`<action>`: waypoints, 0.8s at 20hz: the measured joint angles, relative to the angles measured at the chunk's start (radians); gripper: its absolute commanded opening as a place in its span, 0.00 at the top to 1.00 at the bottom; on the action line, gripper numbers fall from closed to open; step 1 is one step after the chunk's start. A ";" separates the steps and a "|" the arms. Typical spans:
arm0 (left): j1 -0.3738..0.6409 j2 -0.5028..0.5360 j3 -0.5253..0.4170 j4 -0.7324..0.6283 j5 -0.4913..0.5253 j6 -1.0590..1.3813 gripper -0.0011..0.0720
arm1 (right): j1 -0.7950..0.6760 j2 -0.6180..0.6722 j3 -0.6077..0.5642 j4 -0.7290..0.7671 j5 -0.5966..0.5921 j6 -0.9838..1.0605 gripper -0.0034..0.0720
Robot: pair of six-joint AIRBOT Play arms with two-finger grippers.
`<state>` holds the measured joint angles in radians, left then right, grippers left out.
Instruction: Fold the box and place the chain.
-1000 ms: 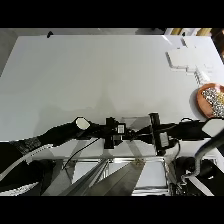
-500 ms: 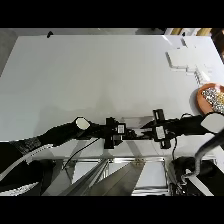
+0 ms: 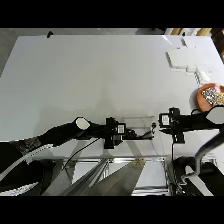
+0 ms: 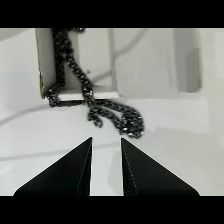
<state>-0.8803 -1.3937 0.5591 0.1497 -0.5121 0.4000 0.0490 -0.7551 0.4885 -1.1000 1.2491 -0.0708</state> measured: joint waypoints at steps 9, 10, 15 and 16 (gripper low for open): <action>0.000 0.000 0.000 0.000 0.000 0.000 0.70 | 0.106 -0.102 -0.023 -0.014 -0.076 -0.054 0.69; 0.000 0.000 0.000 0.000 0.000 0.000 0.70 | 0.109 -0.105 -0.024 -0.008 -0.079 -0.055 0.69; 0.000 0.000 0.000 0.000 0.000 0.000 0.70 | 0.114 -0.111 -0.024 0.039 -0.088 -0.058 0.72; 0.000 0.000 0.000 0.000 0.000 0.000 0.70 | 0.115 -0.111 -0.024 0.043 -0.088 -0.058 0.82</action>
<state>-0.8803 -1.3937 0.5591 0.1497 -0.5121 0.4000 0.1638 -0.8661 0.4644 -1.0573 1.1610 -0.1287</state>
